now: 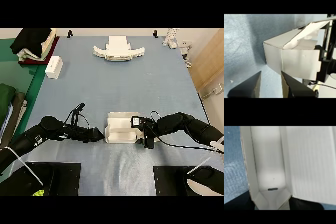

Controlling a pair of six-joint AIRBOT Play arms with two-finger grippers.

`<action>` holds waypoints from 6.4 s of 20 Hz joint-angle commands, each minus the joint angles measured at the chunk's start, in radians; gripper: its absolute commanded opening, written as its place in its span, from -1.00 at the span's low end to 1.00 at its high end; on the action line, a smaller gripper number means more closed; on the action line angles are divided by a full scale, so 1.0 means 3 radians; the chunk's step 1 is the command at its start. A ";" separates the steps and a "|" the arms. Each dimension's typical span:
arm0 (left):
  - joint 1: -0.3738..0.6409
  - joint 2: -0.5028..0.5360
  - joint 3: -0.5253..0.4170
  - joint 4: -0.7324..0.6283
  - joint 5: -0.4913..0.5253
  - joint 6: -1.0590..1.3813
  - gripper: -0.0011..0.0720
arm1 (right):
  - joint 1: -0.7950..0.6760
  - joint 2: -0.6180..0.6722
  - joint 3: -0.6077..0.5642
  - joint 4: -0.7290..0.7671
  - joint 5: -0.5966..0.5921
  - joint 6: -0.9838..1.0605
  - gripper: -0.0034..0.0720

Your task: Fold the box.

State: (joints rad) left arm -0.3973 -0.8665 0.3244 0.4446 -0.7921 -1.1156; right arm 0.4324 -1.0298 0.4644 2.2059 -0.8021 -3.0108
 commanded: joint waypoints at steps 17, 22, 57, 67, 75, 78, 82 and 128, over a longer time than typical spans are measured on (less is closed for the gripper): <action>-0.0668 -0.0038 0.0443 0.0758 0.0528 -0.1127 -0.02 | 0.0000 0.0003 -0.0001 0.0001 0.0001 0.0001 0.45; -0.1097 -0.0215 0.0855 0.1982 0.0341 -0.2473 -0.03 | -0.0001 0.0003 -0.0001 0.0001 0.0001 0.0000 0.45; -0.2017 -0.1943 0.2555 0.3525 -0.1197 -0.4612 -0.58 | 0.0000 0.0003 -0.0001 0.0001 0.0001 0.0000 0.45; -0.2106 -0.2021 0.2555 0.3583 -0.1405 -0.4620 -0.93 | 0.0000 0.0003 -0.0001 0.0001 0.0001 0.0000 0.45; -0.2104 -0.2017 0.2627 0.3595 -0.1411 -0.4495 0.36 | 0.0000 0.0003 -0.0001 0.0001 0.0001 0.0000 0.45; -0.2104 -0.2013 0.2720 0.3596 -0.1433 -0.4459 0.36 | -0.0001 0.0003 -0.0001 0.0001 0.0001 0.0000 0.45; -0.2099 -0.2009 0.2987 0.3620 -0.1846 -0.4195 0.36 | 0.0000 0.0003 -0.0001 0.0001 0.0001 0.0000 0.45; -0.0361 -0.0729 0.0376 -0.0065 0.0379 0.4918 0.93 | -0.0001 0.0003 -0.0001 0.0001 0.0001 0.0000 0.45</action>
State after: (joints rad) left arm -0.5056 -1.0664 0.4381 0.4980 -0.6685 0.2653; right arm 0.4324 -1.0294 0.4644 2.2063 -0.8017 -3.0108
